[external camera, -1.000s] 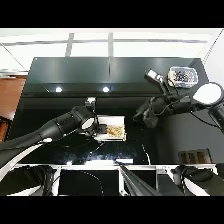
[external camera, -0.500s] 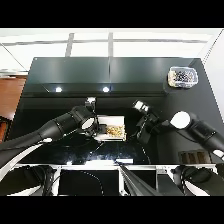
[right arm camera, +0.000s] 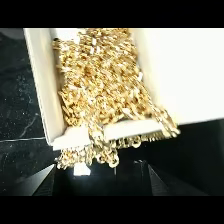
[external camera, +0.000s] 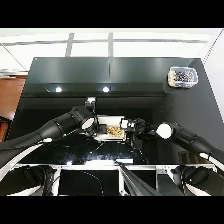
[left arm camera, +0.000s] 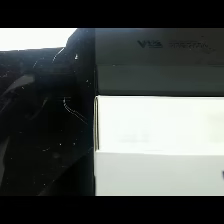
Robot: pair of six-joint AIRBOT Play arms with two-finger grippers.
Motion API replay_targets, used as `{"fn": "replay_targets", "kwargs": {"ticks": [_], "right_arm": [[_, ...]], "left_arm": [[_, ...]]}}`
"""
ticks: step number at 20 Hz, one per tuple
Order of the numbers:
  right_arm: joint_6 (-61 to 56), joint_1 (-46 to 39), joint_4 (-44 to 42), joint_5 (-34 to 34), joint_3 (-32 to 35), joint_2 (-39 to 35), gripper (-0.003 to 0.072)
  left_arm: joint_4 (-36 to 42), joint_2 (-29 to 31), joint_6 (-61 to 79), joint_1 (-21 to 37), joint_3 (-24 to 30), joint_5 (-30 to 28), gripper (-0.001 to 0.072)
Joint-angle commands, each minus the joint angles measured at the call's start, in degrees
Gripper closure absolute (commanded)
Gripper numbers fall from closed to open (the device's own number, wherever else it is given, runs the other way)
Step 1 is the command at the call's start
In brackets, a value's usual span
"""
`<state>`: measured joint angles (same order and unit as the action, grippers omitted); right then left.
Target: Fold the box and place the chain.
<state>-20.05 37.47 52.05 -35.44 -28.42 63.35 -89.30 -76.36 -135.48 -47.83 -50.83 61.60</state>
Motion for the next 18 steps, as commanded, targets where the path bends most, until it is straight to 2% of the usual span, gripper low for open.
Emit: {"fn": "replay_targets", "kwargs": {"ticks": [1,3,5,6,7,9,10,14,18], "right_arm": [[3.6,0.6,-2.5,1.2,0.1,1.5,-0.0021],[3.8,0.9,-4.1,1.1,0.1,2.3,-0.0013],[3.8,0.9,-4.7,0.7,0.1,2.4,0.0160],[3.8,0.9,-4.7,0.7,0.1,2.4,0.0180],[3.7,0.8,-4.7,0.1,0.1,2.4,0.0394],[3.0,0.8,-4.4,-0.9,0.1,2.4,0.0601],[2.7,0.7,-4.0,-1.9,0.1,2.4,0.0627],[-6.1,0.0,3.3,-6.2,-0.3,0.3,0.0628],[-15.3,-5.4,8.4,-14.2,-3.3,-6.8,0.0629]], "left_arm": [[0.0,0.0,0.0,0.0,0.0,0.0,0.0680],[0.0,0.0,0.0,0.0,0.0,0.1,0.0680],[0.0,0.0,0.0,0.0,0.0,0.1,0.0680],[0.0,0.0,0.0,0.0,0.0,0.1,0.0680],[0.0,0.0,0.0,0.0,0.0,0.0,0.0680],[0.0,0.0,0.0,0.0,0.0,0.0,0.0680],[0.0,0.0,0.0,0.0,0.0,0.0,0.0680],[0.0,0.0,0.0,0.0,0.0,0.0,0.0680],[0.0,0.0,0.0,0.0,0.0,0.0,0.0680]]}}
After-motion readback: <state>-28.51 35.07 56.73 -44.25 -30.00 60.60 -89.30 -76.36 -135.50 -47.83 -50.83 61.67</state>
